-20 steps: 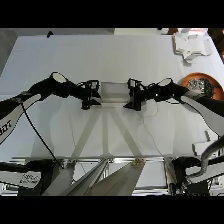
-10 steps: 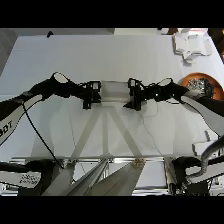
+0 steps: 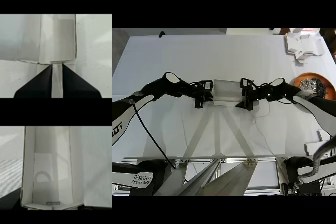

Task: Fold the box and place the chain.

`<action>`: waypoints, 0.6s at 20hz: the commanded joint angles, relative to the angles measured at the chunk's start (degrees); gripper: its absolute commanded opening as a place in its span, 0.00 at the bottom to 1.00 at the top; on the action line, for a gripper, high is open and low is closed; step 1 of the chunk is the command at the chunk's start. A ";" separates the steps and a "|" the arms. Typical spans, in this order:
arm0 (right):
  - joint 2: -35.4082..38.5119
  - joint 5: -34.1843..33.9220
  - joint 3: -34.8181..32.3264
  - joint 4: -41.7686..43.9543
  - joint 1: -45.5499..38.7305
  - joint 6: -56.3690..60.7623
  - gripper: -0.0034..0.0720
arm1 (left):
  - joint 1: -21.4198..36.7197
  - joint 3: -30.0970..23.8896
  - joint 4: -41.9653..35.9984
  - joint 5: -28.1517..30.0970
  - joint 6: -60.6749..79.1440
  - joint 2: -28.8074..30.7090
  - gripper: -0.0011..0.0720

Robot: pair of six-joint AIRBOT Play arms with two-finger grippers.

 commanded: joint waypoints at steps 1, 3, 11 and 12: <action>-0.02 0.17 0.00 -0.11 0.07 -0.04 0.73 | 0.02 0.02 -1.01 -1.46 0.02 0.31 0.20; -0.02 0.17 0.00 -0.11 0.07 -0.04 0.73 | -0.02 0.02 -1.09 -3.23 0.04 0.31 0.20; -0.02 0.17 0.00 -0.11 0.07 -0.04 0.73 | -0.11 0.02 -2.75 -2.54 0.09 0.24 0.19; -0.02 0.17 0.00 -0.11 0.07 -0.04 0.73 | -0.15 0.02 -3.82 -1.53 0.20 0.24 0.19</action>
